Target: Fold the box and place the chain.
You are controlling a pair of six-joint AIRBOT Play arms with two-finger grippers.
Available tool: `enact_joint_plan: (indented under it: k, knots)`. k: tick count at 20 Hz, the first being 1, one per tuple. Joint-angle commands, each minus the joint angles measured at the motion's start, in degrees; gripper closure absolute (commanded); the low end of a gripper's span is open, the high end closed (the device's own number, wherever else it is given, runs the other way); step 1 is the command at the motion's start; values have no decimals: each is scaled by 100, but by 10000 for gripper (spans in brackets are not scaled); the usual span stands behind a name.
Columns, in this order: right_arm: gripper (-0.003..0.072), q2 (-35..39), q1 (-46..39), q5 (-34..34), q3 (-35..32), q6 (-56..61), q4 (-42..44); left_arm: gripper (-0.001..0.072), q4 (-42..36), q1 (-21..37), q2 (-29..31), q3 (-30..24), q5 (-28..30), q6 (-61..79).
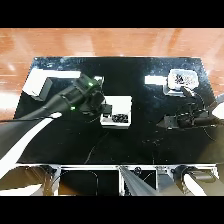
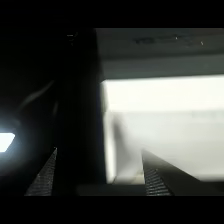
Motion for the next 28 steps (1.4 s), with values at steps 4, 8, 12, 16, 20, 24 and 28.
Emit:
enact_joint_plan:
  k: [4, 8, 12, 16, 20, 24, 28]
  knots:
    - [-34, -278, 2, -153, 833, 17, -37, 94, 468, 809, 1834, -1134, 745, 1036]
    - [-34, -1947, 417, -109, 2990, -2, -199, 94, -1648, 1875, 3322, -2911, -251, 1797]
    - [-34, -4747, 1252, 313, 6175, -125, -715, 93, -1963, 1950, 3668, -3504, -282, 2323]
    - [-34, -6238, 1856, 1082, 7440, -1333, -302, 94, -1950, 1950, 3665, -3497, -782, 2490]
    - [-34, -6251, 2188, 2028, 7442, -2055, 282, 94, -1947, 1950, 3665, -3497, -1049, 2503]
    - [-34, -6063, 2208, 2345, 7440, -2149, 807, 94, -1930, 1950, 3665, -3497, -1154, 2509]
    - [-34, -5821, 2240, 2465, 7355, -2153, 1084, 94, -1928, 1950, 3665, -3497, -1196, 2511]
